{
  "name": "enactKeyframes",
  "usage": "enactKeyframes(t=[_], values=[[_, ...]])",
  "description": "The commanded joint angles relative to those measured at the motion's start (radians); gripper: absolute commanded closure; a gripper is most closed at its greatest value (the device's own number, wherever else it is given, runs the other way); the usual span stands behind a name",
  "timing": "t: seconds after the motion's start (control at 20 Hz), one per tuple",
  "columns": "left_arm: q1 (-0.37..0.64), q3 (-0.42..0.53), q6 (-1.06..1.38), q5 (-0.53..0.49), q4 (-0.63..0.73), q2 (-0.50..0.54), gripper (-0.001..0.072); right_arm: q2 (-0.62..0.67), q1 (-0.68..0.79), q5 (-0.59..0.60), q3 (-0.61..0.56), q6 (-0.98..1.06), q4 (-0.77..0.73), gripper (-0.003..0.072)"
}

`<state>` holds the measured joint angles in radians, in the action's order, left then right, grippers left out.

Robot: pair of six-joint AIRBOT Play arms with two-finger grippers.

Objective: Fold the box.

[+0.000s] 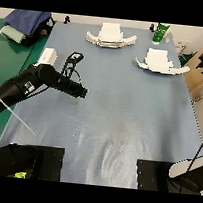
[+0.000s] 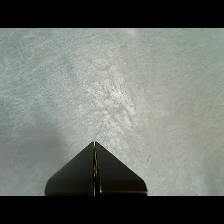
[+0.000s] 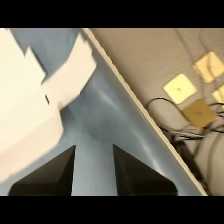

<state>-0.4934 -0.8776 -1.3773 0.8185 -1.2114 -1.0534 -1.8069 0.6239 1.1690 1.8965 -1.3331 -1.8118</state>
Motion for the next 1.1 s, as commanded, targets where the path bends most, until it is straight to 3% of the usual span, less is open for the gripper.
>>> enactKeyframes(t=[0.0, 0.25, 0.65, 0.75, 0.85, 0.95, 1.05], values=[[0.000, 0.001, 0.000, 0.000, 0.000, 0.001, 0.0695, -0.188, 0.113, -0.145, 0.104, -0.131, -0.232, 0.0303], [0.000, 0.001, 0.000, 0.000, 0.000, 0.001, 0.0695, -0.325, 0.099, -0.206, 0.167, -0.240, -0.407, 0.0303], [0.000, 0.001, 0.000, 0.000, 0.000, 0.001, 0.0695, -0.353, 0.057, -0.302, 0.167, -0.283, -0.422, 0.0350], [0.000, 0.001, 0.000, 0.000, 0.000, 0.001, 0.0695, -0.354, 0.046, -0.296, 0.167, -0.284, -0.423, 0.0457], [0.000, 0.001, 0.000, 0.000, 0.000, 0.001, 0.0695, -0.354, 0.034, -0.278, 0.167, -0.284, -0.431, 0.0466], [0.000, 0.001, 0.000, 0.000, 0.000, 0.001, 0.0695, -0.352, 0.022, -0.248, 0.167, -0.292, -0.443, 0.0651], [0.000, 0.001, 0.000, 0.000, 0.000, 0.001, 0.0695, -0.348, 0.009, -0.197, 0.167, -0.338, -0.461, 0.0686]])
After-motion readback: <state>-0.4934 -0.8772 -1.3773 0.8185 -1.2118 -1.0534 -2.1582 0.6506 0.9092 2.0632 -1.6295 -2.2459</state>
